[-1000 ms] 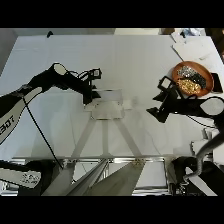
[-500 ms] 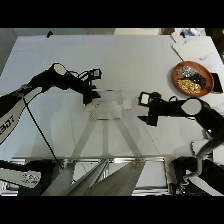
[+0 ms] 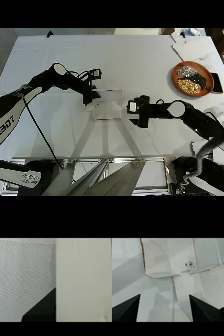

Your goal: Fold the box and place the chain.

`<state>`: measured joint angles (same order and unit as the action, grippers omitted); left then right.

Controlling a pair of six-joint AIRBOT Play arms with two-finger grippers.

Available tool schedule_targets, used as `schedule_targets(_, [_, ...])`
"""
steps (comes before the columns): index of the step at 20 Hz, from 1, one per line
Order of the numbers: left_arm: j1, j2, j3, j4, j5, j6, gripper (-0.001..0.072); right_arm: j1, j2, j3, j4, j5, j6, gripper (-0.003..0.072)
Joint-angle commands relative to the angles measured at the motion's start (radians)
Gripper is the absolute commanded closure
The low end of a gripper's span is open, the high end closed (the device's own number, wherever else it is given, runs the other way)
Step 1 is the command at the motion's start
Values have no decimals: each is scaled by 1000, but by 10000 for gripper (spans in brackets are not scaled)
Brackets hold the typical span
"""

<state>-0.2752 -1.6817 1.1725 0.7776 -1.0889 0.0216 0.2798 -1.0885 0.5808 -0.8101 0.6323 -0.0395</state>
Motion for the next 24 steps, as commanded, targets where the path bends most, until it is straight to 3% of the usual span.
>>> schedule_targets(1, [-1, -1, 0, 0, 0, 0, 696, -36, -48, 0, 216, 50, -268, -11])
schedule_targets(5, [-1, -1, 0, 0, 0, 0, 696, -209, -118, 0, 375, 244, -538, -11])
schedule_targets(11, [-1, -1, 0, 0, 0, 0, 696, -243, -214, 0, 422, 233, -685, -11])
schedule_targets(16, [-1, -1, 0, 0, 0, 0, 696, -227, -292, 0, 642, 189, -760, -11])
schedule_targets(24, [-1, -1, 0, 0, 0, 0, 696, -158, -307, 0, 608, 113, -771, -12])
